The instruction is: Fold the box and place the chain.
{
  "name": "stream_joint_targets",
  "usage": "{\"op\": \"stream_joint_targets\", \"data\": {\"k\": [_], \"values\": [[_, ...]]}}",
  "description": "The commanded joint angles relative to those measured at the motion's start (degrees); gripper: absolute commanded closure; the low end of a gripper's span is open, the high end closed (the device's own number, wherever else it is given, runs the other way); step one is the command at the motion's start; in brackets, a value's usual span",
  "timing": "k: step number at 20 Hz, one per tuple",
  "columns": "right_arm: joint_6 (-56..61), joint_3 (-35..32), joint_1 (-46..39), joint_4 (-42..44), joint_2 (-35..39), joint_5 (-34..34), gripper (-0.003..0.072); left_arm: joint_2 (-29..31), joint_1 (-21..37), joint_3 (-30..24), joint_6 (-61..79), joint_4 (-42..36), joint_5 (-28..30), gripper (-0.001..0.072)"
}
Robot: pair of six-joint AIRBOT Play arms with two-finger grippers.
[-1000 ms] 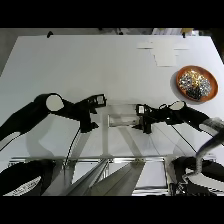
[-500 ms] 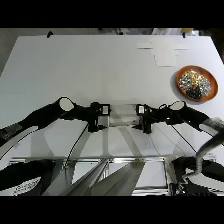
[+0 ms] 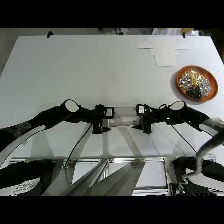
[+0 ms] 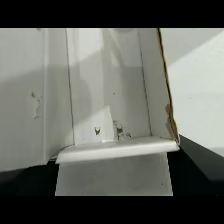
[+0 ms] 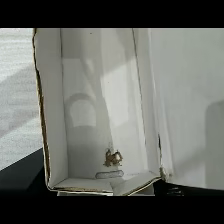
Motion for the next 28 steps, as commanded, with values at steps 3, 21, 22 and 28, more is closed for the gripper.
{"op": "stream_joint_targets", "data": {"k": [3,21,22,28], "values": [[0.0,0.0,0.0,0.0,0.0,0.0,0.0384,-1.2,-0.2,0.0,0.4,-2.5,0.5,0.0015],[0.0,0.0,0.0,0.0,0.0,0.0,0.0384,-1.5,-0.2,0.0,0.4,-2.4,0.5,0.0499],[0.0,0.0,0.0,0.0,0.0,0.0,0.0384,-1.5,-0.2,0.0,0.4,-2.4,0.5,0.0499],[0.0,0.0,0.0,0.1,0.0,0.5,0.0384,-1.5,-0.2,0.0,0.4,-2.4,0.5,0.0499]]}}
